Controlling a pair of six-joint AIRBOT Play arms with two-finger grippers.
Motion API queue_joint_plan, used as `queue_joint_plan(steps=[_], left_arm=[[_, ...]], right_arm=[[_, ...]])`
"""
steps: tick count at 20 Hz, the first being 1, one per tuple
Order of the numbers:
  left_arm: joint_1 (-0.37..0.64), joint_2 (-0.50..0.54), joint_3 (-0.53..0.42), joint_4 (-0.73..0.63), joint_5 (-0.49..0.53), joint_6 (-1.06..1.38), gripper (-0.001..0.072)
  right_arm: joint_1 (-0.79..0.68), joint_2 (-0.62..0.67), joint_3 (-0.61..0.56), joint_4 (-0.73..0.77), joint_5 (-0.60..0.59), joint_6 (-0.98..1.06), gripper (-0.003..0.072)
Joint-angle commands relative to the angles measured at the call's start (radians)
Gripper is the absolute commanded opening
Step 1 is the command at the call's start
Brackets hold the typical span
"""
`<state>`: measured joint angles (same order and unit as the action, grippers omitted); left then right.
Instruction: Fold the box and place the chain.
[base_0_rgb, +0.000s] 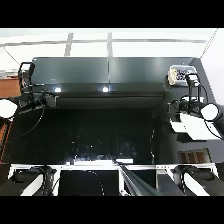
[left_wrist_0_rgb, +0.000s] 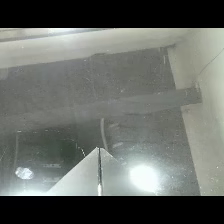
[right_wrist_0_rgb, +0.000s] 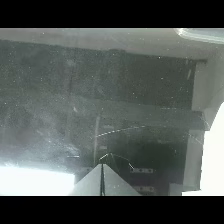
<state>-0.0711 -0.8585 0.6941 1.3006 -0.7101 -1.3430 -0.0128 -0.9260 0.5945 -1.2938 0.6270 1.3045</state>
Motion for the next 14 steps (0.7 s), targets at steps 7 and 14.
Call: queue_joint_plan(steps=[7,14], left_arm=[[-0.001,0.0,0.0,0.0,0.0,0.0,0.0027],[-0.001,-0.001,0.0,-0.004,0.01,0.0,0.0028]], right_arm=[[0.0,0.0,0.0,0.0,0.0,0.0,0.0016],[0.0,0.0,0.0,0.028,-0.027,0.001,0.0016]])
